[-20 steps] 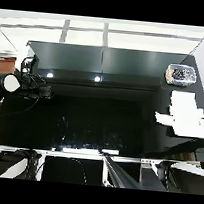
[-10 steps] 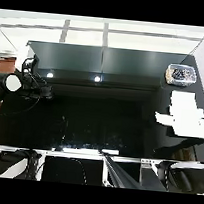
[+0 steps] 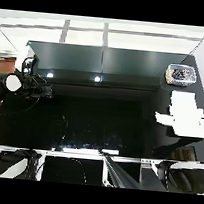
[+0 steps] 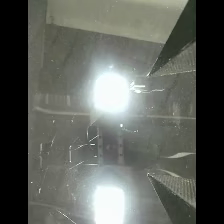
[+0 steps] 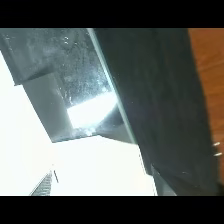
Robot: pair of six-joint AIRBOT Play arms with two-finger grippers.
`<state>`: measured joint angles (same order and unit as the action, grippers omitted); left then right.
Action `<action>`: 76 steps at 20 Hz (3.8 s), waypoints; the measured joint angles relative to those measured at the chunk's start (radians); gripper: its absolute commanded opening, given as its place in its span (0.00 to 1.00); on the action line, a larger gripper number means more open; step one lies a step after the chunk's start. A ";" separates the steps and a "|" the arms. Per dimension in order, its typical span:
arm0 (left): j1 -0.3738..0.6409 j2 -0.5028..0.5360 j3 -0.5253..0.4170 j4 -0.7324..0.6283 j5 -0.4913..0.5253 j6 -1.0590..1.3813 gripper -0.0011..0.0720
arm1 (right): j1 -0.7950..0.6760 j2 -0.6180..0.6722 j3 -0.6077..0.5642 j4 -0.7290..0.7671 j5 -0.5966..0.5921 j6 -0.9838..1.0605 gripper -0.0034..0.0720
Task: Fold the box and place the chain.
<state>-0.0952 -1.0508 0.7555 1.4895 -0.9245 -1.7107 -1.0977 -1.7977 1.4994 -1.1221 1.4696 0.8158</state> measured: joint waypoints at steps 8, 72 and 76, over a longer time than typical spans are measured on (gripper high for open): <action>0.000 0.000 0.000 -0.002 0.026 0.006 0.99 | 0.019 0.042 -0.056 0.040 0.039 -0.019 0.06; -0.308 -0.792 0.394 -1.056 -0.589 0.965 0.31 | 1.249 1.282 -1.352 0.464 -0.895 0.123 0.06; -0.308 -0.795 0.394 -1.053 -0.592 0.978 0.13 | 1.249 1.282 -1.352 0.446 -0.889 0.123 0.06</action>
<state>-0.4034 -1.8462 1.1500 0.4366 -1.5166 -0.7326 0.1516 -0.5156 0.1471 -0.6758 0.5804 0.9386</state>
